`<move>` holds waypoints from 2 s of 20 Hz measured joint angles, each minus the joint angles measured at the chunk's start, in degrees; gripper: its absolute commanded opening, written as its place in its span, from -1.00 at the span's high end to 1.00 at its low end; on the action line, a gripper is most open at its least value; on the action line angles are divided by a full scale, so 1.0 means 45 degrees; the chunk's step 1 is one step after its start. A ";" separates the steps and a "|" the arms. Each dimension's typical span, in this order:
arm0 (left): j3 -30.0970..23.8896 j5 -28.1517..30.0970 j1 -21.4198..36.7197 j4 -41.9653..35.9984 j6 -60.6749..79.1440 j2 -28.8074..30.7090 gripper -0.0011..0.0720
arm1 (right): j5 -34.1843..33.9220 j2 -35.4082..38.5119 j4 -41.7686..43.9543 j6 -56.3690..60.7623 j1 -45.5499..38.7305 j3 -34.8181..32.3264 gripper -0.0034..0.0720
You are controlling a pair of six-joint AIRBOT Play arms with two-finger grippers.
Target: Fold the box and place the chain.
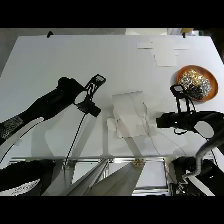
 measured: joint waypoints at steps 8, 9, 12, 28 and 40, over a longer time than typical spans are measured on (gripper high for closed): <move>-0.0083 0.1656 0.2433 -0.8276 0.8699 -0.0272 -0.10 | -0.0155 0.0005 0.0049 0.0058 0.0015 0.0000 0.87; -0.0058 0.1379 0.2934 -0.9855 0.9991 -0.0486 -0.10 | -0.0151 0.0005 0.0063 0.0058 0.0015 0.0000 0.87; 0.0209 0.0223 0.4031 -1.2934 1.2624 -0.1540 -0.10 | -0.0160 0.0005 0.0121 0.0058 0.0015 0.0000 0.87; 0.1787 -0.0967 0.3279 -1.5596 1.6509 -0.5241 0.24 | -0.0170 0.0005 0.0476 0.0005 0.0015 0.0000 0.87; 0.1807 -0.1200 0.3322 -1.4625 1.7607 -0.5275 0.96 | -0.0209 0.0005 0.0544 -0.0029 0.0024 0.0000 0.70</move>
